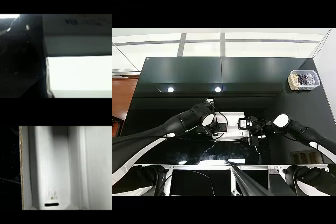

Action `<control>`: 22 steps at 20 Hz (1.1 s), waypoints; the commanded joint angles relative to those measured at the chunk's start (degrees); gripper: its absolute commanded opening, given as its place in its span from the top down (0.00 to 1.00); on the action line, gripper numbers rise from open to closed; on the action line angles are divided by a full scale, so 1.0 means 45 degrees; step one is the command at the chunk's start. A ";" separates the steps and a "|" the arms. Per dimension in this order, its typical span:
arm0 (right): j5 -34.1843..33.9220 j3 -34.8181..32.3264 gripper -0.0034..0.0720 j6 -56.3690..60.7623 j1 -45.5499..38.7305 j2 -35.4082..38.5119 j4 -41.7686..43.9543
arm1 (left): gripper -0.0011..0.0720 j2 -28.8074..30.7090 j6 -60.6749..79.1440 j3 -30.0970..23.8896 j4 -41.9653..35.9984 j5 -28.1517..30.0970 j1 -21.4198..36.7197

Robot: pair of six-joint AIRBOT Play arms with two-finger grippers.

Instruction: Fold the box and place the chain.

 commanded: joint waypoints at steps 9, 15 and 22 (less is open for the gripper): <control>0.0005 0.0005 0.39 0.0005 0.0005 -0.0010 0.0015 | 0.90 -0.0155 0.0029 0.0423 -0.0044 -0.0389 -0.0005; -0.0010 0.0005 0.39 0.0005 0.0005 -0.0005 0.0010 | 0.95 -0.0155 0.0039 0.0423 -0.0034 -0.0340 -0.0005; 0.0505 0.0272 0.12 0.1496 -0.0024 0.0991 -0.1345 | 0.95 -0.0155 0.0102 0.0423 0.0194 -0.0355 0.0019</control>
